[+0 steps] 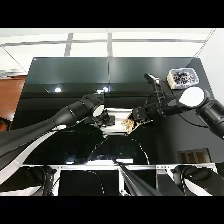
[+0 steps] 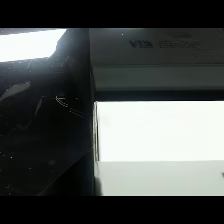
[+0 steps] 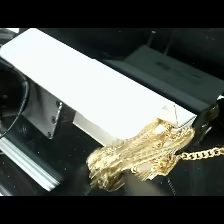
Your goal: Fold the box and place the chain.
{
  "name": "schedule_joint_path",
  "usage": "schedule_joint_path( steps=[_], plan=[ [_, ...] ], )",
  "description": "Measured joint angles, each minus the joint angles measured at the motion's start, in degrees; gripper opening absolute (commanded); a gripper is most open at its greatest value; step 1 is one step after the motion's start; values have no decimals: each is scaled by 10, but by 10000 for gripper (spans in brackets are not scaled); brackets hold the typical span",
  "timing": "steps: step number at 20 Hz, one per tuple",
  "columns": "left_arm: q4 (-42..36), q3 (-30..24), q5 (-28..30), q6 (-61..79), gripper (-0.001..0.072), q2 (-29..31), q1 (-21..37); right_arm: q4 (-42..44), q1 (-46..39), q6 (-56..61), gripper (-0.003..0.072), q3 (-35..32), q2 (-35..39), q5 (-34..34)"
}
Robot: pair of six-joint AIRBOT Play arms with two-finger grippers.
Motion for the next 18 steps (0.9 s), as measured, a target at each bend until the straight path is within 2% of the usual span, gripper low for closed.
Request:
schedule_joint_path(
  steps=[4,7,9,10,11,14,18],
  plan=[
    [0,0,0,0,28,0,0,-6,-37,-30,421,0,7,30],
    [0,0,0,0,28,0,0,-62,-90,-54,419,-2,31,62],
    [0,0,0,0,28,0,0,-106,-115,-76,421,-28,52,50],
    [0,0,0,0,28,0,0,-119,-122,-94,618,-45,58,31],
    [0,0,0,0,28,0,0,-132,-125,-117,720,-68,63,5],
    [0,0,0,0,27,0,0,-153,-113,-231,719,-129,66,-85],
    [0,0,-1,0,28,0,0,-158,-91,-492,712,-166,37,-153]
  ],
)
